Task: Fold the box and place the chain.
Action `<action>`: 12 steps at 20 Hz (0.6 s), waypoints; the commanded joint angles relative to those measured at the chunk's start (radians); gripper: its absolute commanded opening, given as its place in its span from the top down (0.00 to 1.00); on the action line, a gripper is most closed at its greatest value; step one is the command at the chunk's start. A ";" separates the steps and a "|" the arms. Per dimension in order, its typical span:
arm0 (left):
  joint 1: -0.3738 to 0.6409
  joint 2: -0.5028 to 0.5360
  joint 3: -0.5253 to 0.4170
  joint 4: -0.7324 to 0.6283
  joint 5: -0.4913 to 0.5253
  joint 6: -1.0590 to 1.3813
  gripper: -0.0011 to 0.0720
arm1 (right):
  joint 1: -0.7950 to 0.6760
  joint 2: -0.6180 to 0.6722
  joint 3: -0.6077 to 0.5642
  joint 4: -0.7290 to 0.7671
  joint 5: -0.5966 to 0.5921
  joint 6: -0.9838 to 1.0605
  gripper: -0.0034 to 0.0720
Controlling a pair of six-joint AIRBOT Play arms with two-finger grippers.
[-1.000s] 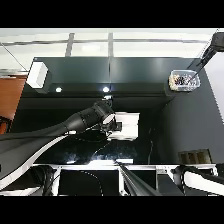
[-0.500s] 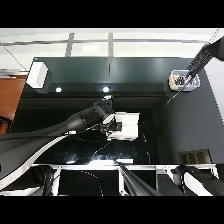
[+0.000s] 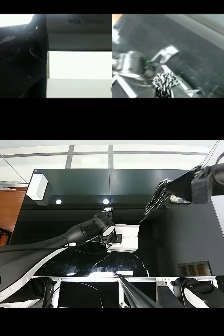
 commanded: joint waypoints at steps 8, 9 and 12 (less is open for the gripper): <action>0.000 0.000 0.000 0.000 0.000 0.000 0.95 | 0.119 0.003 -0.004 0.031 0.018 0.034 0.94; 0.000 0.000 0.000 0.000 0.000 0.000 0.95 | 0.119 0.003 -0.004 0.031 0.025 0.034 0.94; 0.001 0.000 0.000 0.000 0.001 0.000 0.95 | 0.123 0.003 -0.004 0.031 0.061 0.049 0.94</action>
